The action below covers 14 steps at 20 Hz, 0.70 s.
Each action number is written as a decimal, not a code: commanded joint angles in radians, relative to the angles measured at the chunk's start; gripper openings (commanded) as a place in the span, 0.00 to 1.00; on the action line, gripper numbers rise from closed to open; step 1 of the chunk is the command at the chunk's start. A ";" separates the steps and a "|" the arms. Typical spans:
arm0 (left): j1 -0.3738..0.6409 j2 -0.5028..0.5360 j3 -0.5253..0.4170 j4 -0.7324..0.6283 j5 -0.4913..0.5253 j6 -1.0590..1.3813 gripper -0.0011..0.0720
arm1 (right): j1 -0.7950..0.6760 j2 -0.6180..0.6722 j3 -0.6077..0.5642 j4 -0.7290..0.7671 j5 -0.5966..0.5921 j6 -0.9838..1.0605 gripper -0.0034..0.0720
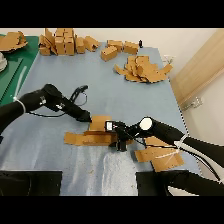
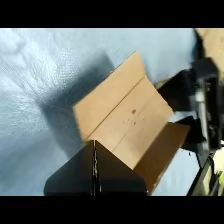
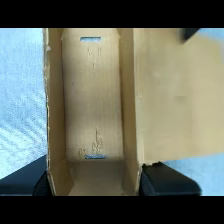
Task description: Fold the box.
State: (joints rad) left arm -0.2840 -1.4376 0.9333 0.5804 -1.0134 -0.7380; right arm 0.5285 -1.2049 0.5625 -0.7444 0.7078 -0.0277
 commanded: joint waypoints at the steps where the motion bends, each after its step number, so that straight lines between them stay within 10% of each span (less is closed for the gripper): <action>1: 0.175 0.117 0.000 -0.005 -0.069 0.318 0.03 | 0.001 -0.001 -0.001 0.000 0.000 0.000 0.81; 5: 0.241 0.198 -0.007 0.208 -0.050 0.469 0.03 | 0.002 -0.001 -0.001 0.000 -0.001 0.000 0.81; 8: 0.123 0.222 -0.042 0.443 -0.065 0.468 0.03 | 0.003 -0.001 -0.001 0.000 -0.002 0.000 0.81; 14: -0.211 0.420 -0.282 0.491 0.122 0.540 0.03 | 0.003 -0.001 -0.001 0.000 -0.002 0.000 0.81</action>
State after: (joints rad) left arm -0.3599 -1.1030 0.7509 1.0073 -1.0061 -0.2462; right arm 0.5301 -1.2049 0.5625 -0.7444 0.7067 -0.0277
